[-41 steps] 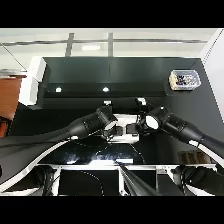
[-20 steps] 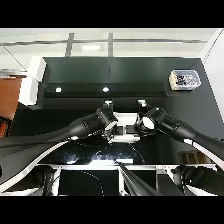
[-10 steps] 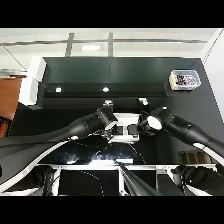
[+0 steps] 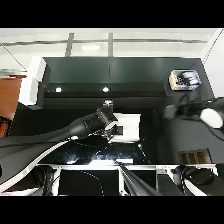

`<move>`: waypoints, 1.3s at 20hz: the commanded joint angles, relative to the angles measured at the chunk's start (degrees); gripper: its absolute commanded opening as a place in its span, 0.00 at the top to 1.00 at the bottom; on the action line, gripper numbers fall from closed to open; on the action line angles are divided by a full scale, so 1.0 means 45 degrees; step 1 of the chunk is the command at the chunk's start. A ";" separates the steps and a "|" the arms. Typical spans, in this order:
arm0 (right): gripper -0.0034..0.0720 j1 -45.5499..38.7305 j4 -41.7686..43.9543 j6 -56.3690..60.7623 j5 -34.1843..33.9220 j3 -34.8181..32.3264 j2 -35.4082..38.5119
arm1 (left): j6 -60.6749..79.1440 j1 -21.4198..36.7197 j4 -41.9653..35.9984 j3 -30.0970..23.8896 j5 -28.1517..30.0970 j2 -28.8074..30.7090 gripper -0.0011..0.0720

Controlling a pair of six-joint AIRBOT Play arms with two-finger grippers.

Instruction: Fold the box and place the chain.

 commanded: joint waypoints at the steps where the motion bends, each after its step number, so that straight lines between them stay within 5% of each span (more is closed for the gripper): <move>1: 0.02 -0.3215 -0.2764 -0.0359 -0.3211 -0.0170 -0.0155 | 0.0000 0.0010 0.0005 0.0015 -0.0015 -0.0005 0.95; 3: 0.02 -0.4940 -0.1880 -0.0355 -0.5090 0.0005 -0.1501 | 0.0000 0.0010 0.0005 0.0015 -0.0015 -0.0005 0.95; 5: 0.02 -0.5960 -0.0597 -0.0364 -0.5119 0.1384 -0.3487 | 0.0000 0.0010 0.0000 0.0015 -0.0024 -0.0005 0.95; 12: 0.03 -0.7004 0.1870 -0.0359 0.0126 1.0151 -1.1230 | 0.0000 0.0010 0.0000 0.0015 -0.0024 -0.0005 0.95; 15: 0.08 -0.7101 0.1943 0.0185 0.1175 1.2410 -1.3182 | 0.0000 0.0010 0.0000 0.0015 -0.0019 -0.0005 0.95; 26: 0.11 -0.7349 0.2040 0.1044 -0.0136 1.2920 -1.4838 | 0.0005 0.0010 0.0005 0.0015 -0.0024 -0.0005 0.95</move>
